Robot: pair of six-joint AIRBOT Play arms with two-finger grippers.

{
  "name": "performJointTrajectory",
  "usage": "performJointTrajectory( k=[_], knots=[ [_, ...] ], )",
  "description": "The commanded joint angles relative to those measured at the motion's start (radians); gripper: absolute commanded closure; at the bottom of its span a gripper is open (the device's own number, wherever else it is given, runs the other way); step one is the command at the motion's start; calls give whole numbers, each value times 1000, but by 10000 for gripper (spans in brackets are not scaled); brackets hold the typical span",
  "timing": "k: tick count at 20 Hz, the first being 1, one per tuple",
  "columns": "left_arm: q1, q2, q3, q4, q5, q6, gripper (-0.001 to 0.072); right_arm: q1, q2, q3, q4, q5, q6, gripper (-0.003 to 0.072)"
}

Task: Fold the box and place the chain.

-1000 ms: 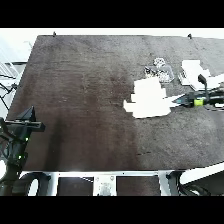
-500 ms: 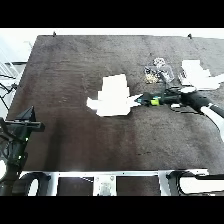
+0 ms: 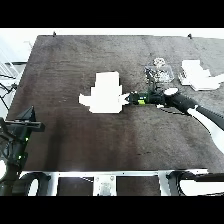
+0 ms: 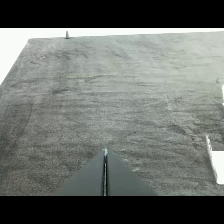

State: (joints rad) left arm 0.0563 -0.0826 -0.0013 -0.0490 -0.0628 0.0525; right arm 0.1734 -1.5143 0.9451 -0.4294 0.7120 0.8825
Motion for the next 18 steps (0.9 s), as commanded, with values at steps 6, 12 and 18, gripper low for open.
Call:
performJointTrajectory(
  k=[6,12,18],
  knots=[
    [0,0,1,0,-47,0,518,39,-21,5,0,-119,-72,679],
    [0,0,2,0,-214,3,125,81,13,-56,80,-230,-125,680],
    [0,-25,94,0,-227,9,126,82,8,-63,79,-254,-144,679]
  ],
)
